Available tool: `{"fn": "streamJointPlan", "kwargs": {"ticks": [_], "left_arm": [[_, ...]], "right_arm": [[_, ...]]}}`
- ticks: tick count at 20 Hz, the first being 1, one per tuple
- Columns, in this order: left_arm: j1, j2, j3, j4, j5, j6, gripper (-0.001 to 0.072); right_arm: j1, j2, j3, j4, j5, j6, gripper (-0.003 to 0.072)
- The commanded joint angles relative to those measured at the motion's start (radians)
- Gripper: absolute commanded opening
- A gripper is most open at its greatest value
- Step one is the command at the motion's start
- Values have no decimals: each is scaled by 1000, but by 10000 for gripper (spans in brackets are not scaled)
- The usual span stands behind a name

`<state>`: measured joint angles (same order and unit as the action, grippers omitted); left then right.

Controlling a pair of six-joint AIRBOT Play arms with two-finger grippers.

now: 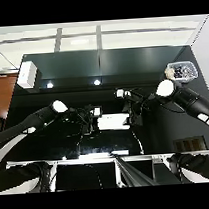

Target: Fold the box and place the chain.

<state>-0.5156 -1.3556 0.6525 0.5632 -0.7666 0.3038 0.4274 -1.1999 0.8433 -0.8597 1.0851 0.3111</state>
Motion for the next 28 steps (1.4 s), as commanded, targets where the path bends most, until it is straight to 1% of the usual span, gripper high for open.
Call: {"fn": "streamJointPlan", "kwargs": {"ticks": [1,2,4,5,6,12,17,18,19,20,28], "left_arm": [[0,0,0,0,-1,1,399],[0,0,0,0,-1,1,398],[0,0,0,0,-1,1,398],[0,0,0,0,-1,1,399],[0,0,0,0,-1,1,399],[0,0,0,0,-1,1,399],[0,0,0,0,-1,1,399],[0,0,0,0,-1,1,399],[0,0,0,0,-1,1,399],[0,0,0,0,-1,1,399],[0,0,0,0,-1,1,399]], "right_arm": [[2,0,0,-5,-39,3,656],[2,0,0,0,-35,3,656],[1,0,0,69,-12,3,656],[1,0,0,95,-9,3,539],[1,0,0,100,-9,3,483],[1,0,0,66,-29,3,481],[1,0,0,70,-15,3,480],[1,0,0,69,-9,3,454],[1,0,0,69,-7,4,272],[1,0,0,69,-9,4,168],[1,-1,-5,53,-5,11,170]]}}
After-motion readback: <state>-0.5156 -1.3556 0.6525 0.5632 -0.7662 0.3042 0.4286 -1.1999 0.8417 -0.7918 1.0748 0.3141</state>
